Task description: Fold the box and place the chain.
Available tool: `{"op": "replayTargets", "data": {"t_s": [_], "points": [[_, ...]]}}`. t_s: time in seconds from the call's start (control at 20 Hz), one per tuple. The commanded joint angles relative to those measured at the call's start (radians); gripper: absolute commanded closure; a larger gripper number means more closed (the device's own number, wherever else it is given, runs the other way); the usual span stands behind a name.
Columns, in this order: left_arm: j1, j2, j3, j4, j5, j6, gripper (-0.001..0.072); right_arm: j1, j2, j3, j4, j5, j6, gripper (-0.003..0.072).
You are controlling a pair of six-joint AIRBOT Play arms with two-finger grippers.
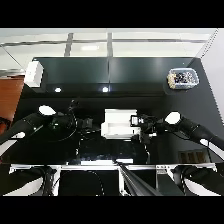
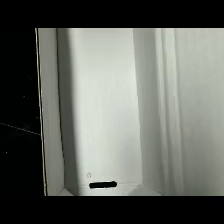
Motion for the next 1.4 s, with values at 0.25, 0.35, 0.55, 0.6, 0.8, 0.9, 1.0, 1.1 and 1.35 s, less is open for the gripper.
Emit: {"op": "replayTargets", "data": {"t_s": [0.25,0.35,0.55,0.6,0.8,0.9,1.0,1.1,1.35], "points": [[-0.082,-0.001,0.079,0.002,0.0,0.017,0.0179,0.0,-0.001,0.0,0.0,0.0,0.0,0.0519],[-0.132,-0.001,0.11,0.062,0.028,-0.032,0.023,0.0,-0.001,0.0,0.0,0.0,0.0,0.0519],[-0.2,-0.001,0.161,0.173,0.058,-0.185,0.0275,0.0,-0.001,0.0,0.0,0.0,0.0,0.0519],[-0.21,-0.001,0.171,0.188,0.059,-0.209,0.031,0.0,-0.001,0.0,0.0,0.0,0.0,0.0519],[-0.224,-0.001,0.185,0.201,0.059,-0.257,0.031,0.0,-0.001,0.0,0.0,0.0,0.0,0.0519],[-0.23,-0.001,0.187,0.21,0.065,-0.27,0.031,0.0,-0.001,0.0,0.0,0.0,0.0,0.0519],[-0.246,-0.001,0.187,0.234,0.089,-0.311,0.031,0.0,-0.001,0.0,0.0,0.0,0.0,0.0519],[-0.267,-0.001,0.19,0.261,0.122,-0.345,0.031,0.0,-0.001,0.0,0.0,0.0,0.0,0.0519],[-0.298,-0.001,0.194,0.338,0.172,-0.44,0.031,0.0,-0.001,0.0,0.0,0.0,0.0,0.0519]]}}
